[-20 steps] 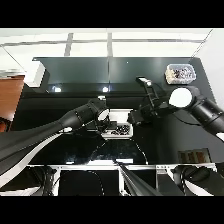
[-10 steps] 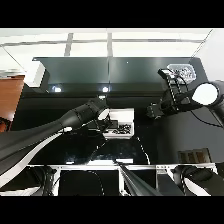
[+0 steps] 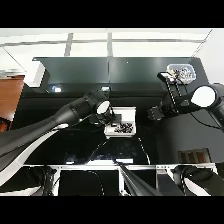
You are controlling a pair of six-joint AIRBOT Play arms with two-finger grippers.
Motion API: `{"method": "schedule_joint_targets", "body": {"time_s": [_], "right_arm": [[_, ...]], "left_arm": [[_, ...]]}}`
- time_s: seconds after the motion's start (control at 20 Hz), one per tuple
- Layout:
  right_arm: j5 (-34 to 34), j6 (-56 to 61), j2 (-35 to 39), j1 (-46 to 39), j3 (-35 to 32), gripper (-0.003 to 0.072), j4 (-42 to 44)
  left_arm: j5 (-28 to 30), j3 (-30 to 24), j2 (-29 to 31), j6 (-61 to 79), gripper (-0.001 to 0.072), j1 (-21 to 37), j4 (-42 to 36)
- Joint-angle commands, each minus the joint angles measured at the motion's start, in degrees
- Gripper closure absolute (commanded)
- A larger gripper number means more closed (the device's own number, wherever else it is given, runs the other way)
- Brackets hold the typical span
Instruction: Fold the box and place the chain.
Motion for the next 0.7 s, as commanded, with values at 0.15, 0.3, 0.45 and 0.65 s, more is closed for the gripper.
{"method": "schedule_joint_targets", "body": {"time_s": [0.15, 0.3, 0.45, 0.65], "right_arm": [[0.39, -0.11, 0.04, -0.07, -1.16, 0.0331, -1.36], [0.22, -0.09, 0.04, -0.07, -1.16, 0.0331, -1.51], [-0.07, 0.11, 0.04, -0.07, -1.16, 0.0331, -1.49], [-0.20, 0.13, 0.04, -0.07, -1.16, 0.0331, -1.46]], "left_arm": [[-4.68, -6.21, 15.93, 10.10, 0.0224, 1.95, 11.34], [3.02, -23.39, 24.96, 10.14, 0.0224, 11.02, 7.21], [19.02, -39.95, 28.92, 24.30, 0.0224, 24.20, -13.84], [19.89, -46.01, 28.92, 81.72, 0.0222, 30.10, -44.76]]}}
